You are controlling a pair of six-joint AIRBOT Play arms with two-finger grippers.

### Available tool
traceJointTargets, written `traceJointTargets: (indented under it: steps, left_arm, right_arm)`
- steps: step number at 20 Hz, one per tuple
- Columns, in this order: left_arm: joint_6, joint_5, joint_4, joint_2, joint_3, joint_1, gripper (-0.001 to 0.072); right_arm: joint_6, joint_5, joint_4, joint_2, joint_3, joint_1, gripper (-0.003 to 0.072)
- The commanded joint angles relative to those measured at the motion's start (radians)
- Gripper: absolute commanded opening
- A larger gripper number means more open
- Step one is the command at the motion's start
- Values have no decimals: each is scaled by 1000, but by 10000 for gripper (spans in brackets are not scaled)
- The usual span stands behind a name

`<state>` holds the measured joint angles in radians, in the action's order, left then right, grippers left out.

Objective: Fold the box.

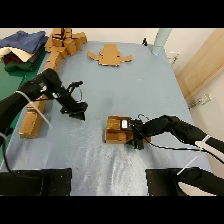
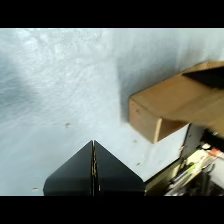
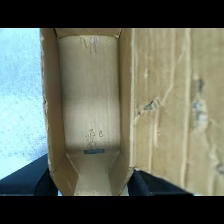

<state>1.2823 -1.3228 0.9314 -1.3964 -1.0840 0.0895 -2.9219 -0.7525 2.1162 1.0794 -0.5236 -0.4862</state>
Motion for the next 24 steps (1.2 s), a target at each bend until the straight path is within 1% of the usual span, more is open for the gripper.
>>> traceJointTargets:
  steps: [1, 4, 5, 6, 7, 9, 10, 11, 12, 14, 15, 16, 19, 20, 22, 24]
  left_arm:
    - [-269, 69, -53, 142, 192, -55, 11]
    - [-609, 175, -208, 384, 449, -50, 12]
    - [-668, 213, -241, 455, 507, -39, 13]
    - [-707, 243, -248, 518, 550, -24, 13]
    - [-723, 265, -248, 564, 572, -7, 13]
    - [-751, 314, -247, 618, 586, 29, 16]
    - [-804, 333, -248, 624, 586, 53, 167]
    - [-848, 360, -253, 620, 588, 72, 512]
    - [-886, 411, -268, 609, 593, 82, 694]
    - [-1072, 523, -324, 567, 607, 108, 692]
    - [-1216, 548, -375, 529, 607, 122, 692]
    - [-1359, 558, -431, 488, 607, 136, 692]
    - [-1754, 564, -659, 327, 607, 183, 693]
    - [-1799, 564, -705, 278, 601, 196, 693]
    - [-1812, 573, -711, 196, 575, 213, 692]
    - [-1806, 596, -705, 160, 550, 219, 692]
  right_arm:
    - [0, 0, 0, 0, -1, 0, 510]
    - [0, 0, 0, 0, -1, 0, 509]
    - [0, 0, 0, 0, -1, 0, 510]
    - [0, 0, 0, 0, -1, 0, 510]
    - [0, 0, 0, 0, -1, 0, 510]
    - [0, 0, 0, 0, -1, 0, 510]
    - [0, 0, 0, 0, -1, 0, 510]
    - [0, 0, 0, 0, -1, 0, 510]
    - [0, 0, 0, 0, -1, 0, 510]
    - [0, 0, 0, 0, -1, 0, 510]
    - [0, 0, 0, 0, -1, 0, 510]
    - [0, 0, 0, 0, -1, 0, 510]
    - [0, 0, 0, 0, -1, 0, 510]
    - [0, 0, 0, 0, -1, 0, 510]
    - [0, 0, 0, 0, -1, 0, 510]
    - [0, 0, 0, 0, -1, 0, 510]
